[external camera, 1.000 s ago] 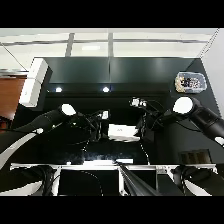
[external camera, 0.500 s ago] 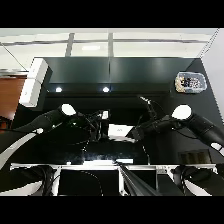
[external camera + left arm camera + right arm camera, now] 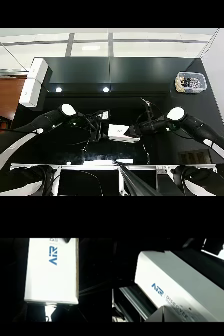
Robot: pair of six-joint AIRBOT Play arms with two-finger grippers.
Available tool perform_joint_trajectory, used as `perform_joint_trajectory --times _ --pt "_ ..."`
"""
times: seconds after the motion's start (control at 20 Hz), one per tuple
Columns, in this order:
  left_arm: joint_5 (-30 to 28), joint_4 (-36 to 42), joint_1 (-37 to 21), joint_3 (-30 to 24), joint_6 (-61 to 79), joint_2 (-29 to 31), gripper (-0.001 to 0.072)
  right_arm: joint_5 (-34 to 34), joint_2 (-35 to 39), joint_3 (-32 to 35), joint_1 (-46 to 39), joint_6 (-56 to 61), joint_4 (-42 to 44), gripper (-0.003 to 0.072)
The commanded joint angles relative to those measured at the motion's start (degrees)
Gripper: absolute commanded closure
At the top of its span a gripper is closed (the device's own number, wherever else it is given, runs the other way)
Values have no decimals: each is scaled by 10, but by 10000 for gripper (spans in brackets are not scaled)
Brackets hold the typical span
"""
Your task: Fold the box and place the chain.
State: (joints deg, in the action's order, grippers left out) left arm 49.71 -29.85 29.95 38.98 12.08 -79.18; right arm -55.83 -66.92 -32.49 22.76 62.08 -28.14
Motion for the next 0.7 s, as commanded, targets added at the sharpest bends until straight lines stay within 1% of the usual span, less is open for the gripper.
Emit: perform_joint_trajectory --times 0.0,0.2,0.25,0.35,0.4,0.5,0.65 --pt "0 1 0 0 -1 0 227 7 -5 1 0 9 -19 674" --pt "0 1 0 0 -1 0 226 3 5 -9 0 9 -19 674" --pt "0 2 0 0 -1 0 191 -12 13 -17 0 9 -20 674" --pt "6 1 -4 8 -36 2 6 -62 47 -38 -11 27 -22 674" --pt "6 -4 -7 12 -66 5 4 -79 74 -42 -24 38 -28 674" --pt "30 -59 -16 20 -105 17 4 -100 144 -44 -77 76 -80 674" --pt "74 -136 -38 21 -172 55 4 -150 240 -44 -189 126 -222 673"
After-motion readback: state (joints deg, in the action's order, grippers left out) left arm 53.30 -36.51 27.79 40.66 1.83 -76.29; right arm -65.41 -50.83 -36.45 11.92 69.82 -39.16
